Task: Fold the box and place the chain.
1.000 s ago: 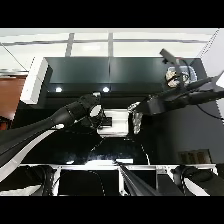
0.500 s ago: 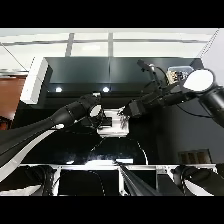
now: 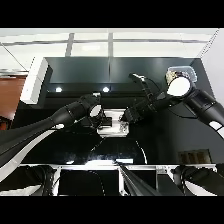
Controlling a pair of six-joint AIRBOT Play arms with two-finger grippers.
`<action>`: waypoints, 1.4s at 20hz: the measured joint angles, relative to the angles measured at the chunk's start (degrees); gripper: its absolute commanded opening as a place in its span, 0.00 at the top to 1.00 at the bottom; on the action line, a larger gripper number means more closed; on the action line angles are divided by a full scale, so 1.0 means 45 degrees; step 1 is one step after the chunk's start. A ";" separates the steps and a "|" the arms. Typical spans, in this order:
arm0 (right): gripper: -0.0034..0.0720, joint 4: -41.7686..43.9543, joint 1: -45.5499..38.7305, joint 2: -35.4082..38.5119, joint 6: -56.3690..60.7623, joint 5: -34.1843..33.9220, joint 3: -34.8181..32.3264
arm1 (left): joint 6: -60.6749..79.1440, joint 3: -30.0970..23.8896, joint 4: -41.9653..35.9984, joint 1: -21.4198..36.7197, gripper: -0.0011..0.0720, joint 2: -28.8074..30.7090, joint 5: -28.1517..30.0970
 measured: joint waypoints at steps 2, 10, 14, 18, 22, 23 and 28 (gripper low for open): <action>0.71 -0.0053 0.0160 -0.0010 0.0034 -0.0253 -0.0053 | 0.0000 0.0000 0.0000 0.0000 0.95 0.0000 0.0000; 0.52 -0.1389 -0.0748 0.0918 0.0029 0.1020 -0.0063 | 0.0015 0.0000 0.0000 0.0000 0.95 0.0000 0.0000; 0.52 -0.1928 -0.1598 0.2341 0.0029 0.1569 -0.0063 | 0.0034 -0.0005 0.0000 0.0005 0.95 0.0000 -0.0034; 0.52 -0.2195 -0.1996 0.3385 0.0024 0.2050 -0.0063 | -0.0068 0.0126 -0.0019 -0.0005 0.12 0.0015 -0.0107; 0.52 -0.2390 -0.2113 0.3716 0.0024 0.2176 -0.0087 | 0.0476 0.0738 0.0107 -0.0083 0.12 0.0423 -0.0529; 0.52 -0.2429 -0.2118 0.3745 0.0024 0.2215 -0.0087 | 0.1039 0.0840 0.0180 -0.0102 0.13 0.0724 -0.0656; 0.52 -0.2487 -0.2142 0.3823 0.0029 0.2263 -0.0087 | 0.3604 0.0194 0.1734 0.0199 0.13 0.3279 -0.2419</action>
